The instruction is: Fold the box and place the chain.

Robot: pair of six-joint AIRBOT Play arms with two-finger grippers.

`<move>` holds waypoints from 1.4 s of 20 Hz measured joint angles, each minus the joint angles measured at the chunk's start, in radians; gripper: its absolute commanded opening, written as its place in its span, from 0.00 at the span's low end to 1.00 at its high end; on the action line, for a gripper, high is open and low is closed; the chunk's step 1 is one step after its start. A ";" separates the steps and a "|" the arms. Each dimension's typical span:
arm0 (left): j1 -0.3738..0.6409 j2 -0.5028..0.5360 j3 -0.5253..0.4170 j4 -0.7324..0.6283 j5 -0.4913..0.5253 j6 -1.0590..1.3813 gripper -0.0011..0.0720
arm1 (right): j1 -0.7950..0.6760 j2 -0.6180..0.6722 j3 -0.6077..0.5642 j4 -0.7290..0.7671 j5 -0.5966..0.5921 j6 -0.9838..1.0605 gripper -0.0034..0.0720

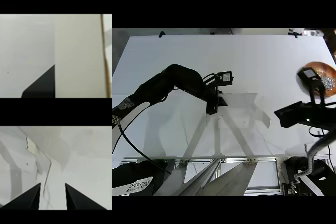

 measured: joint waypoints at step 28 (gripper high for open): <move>-0.032 -0.106 -0.145 -0.035 -0.295 0.084 0.02 | -0.001 0.134 -0.086 -0.167 0.010 0.070 0.50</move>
